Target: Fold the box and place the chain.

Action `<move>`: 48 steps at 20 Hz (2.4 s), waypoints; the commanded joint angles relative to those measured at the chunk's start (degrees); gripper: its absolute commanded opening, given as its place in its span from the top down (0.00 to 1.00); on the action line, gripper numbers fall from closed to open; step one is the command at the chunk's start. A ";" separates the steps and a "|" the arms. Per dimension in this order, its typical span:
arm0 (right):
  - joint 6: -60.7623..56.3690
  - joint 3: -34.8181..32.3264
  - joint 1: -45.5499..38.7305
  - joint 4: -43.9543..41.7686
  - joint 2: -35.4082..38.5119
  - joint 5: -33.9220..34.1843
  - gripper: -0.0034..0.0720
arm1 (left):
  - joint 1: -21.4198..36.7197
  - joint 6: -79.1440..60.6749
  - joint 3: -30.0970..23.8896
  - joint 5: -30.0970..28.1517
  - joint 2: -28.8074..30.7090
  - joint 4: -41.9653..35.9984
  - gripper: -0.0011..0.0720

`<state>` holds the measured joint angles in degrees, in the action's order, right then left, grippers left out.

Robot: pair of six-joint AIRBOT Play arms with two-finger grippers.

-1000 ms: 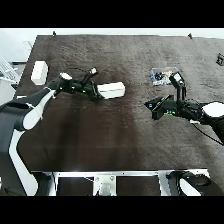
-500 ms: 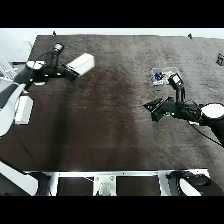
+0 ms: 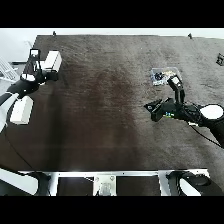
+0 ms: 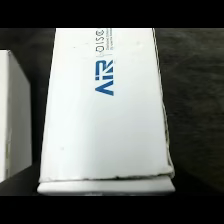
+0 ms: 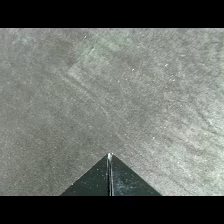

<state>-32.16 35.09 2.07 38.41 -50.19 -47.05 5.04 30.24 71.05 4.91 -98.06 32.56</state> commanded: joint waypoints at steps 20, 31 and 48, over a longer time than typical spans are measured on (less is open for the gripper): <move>0.00 -0.70 0.00 -0.42 -0.04 1.20 0.56 | 1.62 -0.37 -1.68 -6.88 -3.87 0.22 0.16; 0.00 -0.70 0.00 -0.42 -0.04 1.66 0.25 | 3.98 -6.47 -1.57 -0.83 -0.74 0.33 0.00; 0.00 -0.70 0.00 -0.39 1.51 5.20 0.95 | 3.96 -8.48 -1.86 27.43 21.79 0.96 0.97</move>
<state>-32.12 34.41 2.07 38.04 -49.67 -43.70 8.97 20.71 69.34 23.83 -80.18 33.85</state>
